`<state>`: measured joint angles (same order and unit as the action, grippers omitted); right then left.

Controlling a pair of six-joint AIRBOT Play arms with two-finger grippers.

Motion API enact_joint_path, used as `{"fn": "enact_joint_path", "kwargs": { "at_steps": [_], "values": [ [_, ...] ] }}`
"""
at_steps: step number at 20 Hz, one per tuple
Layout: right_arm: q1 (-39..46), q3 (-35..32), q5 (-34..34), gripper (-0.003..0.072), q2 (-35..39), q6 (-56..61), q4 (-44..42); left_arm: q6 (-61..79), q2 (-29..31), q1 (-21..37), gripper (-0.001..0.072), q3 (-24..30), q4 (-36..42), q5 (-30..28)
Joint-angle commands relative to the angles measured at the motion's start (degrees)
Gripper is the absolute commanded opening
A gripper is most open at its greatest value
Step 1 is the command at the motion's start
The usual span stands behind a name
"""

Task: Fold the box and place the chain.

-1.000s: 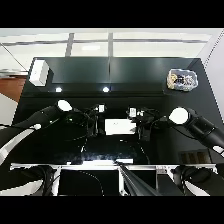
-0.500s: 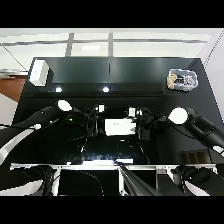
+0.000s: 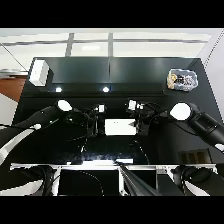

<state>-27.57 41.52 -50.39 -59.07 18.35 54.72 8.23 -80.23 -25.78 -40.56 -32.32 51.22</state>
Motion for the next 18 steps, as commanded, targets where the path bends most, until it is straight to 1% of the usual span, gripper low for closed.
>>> {"fn": "enact_joint_path", "kwargs": {
  "at_steps": [1,4,5,9,18],
  "values": [
    [0.0,2.0,-3.0,0.0704,0.0,3.6,0.1,0.0,0.0,0.0,0.0404,0.0,0.0,0.0],
    [0.0,2.6,-10.3,0.0703,0.0,5.4,1.2,0.0,0.0,0.0,0.0404,0.0,0.0,0.0],
    [-0.1,2.4,-11.5,0.0703,0.0,6.9,1.3,0.0,0.0,0.0,0.0404,0.0,0.0,0.0],
    [0.0,1.2,-10.9,0.0703,-0.1,7.6,4.7,0.0,0.0,0.0,0.0404,0.0,0.0,0.0],
    [0.0,1.2,-9.9,0.0703,-0.5,7.6,5.6,0.0,0.0,0.0,0.0404,0.0,0.0,0.0]
  ]
}}
